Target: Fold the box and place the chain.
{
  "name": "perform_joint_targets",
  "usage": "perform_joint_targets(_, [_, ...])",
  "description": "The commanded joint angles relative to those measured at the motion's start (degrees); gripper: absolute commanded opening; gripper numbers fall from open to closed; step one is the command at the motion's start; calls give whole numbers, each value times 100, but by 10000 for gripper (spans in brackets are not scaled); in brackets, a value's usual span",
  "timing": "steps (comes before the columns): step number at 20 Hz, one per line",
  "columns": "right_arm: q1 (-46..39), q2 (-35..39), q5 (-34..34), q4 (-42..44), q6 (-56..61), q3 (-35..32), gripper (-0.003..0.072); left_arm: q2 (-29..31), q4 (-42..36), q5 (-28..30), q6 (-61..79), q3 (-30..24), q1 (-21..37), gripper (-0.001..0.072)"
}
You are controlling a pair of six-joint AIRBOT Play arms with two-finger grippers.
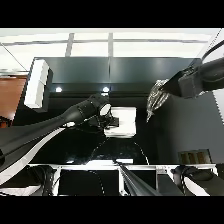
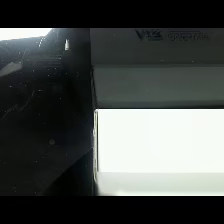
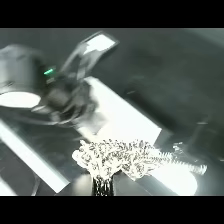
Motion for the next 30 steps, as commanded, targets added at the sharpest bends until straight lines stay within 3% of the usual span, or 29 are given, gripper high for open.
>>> perform_joint_targets(1, [94,2,-238,828,-330,-413,6,-2,0,0,0,0,2,26])
perform_joint_targets(5, [94,-4,-710,1266,-516,-839,6,-2,0,2,0,0,2,26])
perform_joint_targets(13, [321,-4,-1174,1241,-514,-2131,8,-2,2,2,0,0,2,26])
perform_joint_targets(25, [380,-4,-1340,1550,-514,-2188,8,-2,2,0,0,0,2,26])
perform_joint_targets(30, [739,-7,-1917,1156,-479,-2743,8,-2,0,0,0,0,2,27])
